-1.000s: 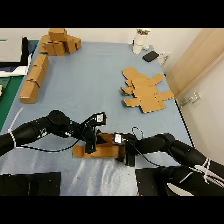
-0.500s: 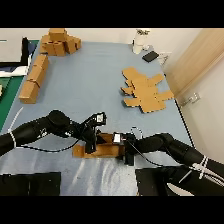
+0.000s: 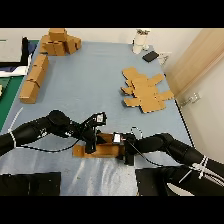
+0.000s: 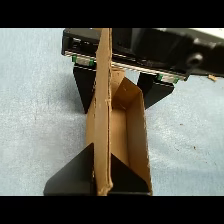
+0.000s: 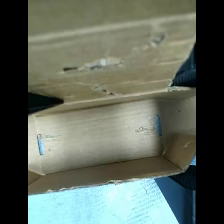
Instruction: Fold the box.
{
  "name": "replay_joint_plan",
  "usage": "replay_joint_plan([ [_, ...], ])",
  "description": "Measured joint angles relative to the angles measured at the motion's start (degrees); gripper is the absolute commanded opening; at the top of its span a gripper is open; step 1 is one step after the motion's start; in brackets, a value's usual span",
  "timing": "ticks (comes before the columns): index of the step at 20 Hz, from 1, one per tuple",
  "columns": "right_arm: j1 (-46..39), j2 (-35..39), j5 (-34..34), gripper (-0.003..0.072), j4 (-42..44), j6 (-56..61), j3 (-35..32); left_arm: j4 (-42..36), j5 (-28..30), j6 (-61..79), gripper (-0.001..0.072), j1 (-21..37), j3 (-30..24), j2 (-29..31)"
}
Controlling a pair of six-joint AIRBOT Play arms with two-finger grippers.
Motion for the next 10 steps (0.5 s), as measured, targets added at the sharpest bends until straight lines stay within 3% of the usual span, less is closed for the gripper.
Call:
replay_joint_plan([
  [10,0.0,0.0,-0.3,0.0493,0.0,0.0,0.0,0.0,0.0,0.0,0.0017,0.0,0.0,0.0],
])
